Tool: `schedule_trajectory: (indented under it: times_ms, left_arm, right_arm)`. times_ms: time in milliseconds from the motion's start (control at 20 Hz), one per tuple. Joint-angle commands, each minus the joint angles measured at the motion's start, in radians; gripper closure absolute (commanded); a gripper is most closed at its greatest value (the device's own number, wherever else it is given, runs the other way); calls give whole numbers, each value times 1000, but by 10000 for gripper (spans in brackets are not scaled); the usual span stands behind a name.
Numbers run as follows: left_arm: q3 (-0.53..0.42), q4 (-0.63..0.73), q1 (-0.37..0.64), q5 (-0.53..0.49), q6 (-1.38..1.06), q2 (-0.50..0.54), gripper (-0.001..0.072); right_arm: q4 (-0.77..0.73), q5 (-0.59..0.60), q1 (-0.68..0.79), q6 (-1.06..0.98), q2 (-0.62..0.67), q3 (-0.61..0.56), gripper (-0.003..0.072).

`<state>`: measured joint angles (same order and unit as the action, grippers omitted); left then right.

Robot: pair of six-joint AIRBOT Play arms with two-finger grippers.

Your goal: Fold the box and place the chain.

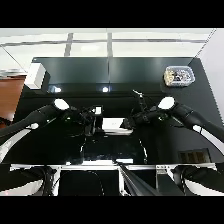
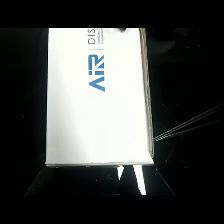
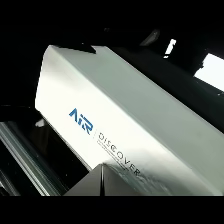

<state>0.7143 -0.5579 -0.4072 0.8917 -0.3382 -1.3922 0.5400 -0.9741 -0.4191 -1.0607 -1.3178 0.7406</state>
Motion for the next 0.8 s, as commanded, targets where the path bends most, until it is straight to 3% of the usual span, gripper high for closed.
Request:
schedule_trajectory:
  times_ms: [0,100,350,450,550,650,750]
  left_arm:
    - [1,2,0,-1,2,-1,286]
    - [1,2,0,-1,2,-1,286]
    - [3,-1,1,6,46,2,287]
    - [23,-32,1,37,120,3,286]
    - [84,-143,1,131,227,3,277]
    - [161,-215,1,238,370,3,-11]
    - [243,-249,0,336,475,3,-11]
  right_arm:
    - [12,10,0,6,-12,-14,671]
    - [11,-11,6,11,18,0,671]
    - [77,-243,166,23,216,123,671]
    - [172,-327,248,-33,318,123,671]
    - [342,-400,298,-120,403,122,671]
    - [472,-452,322,-181,465,122,671]
    - [526,-459,328,-200,502,122,671]
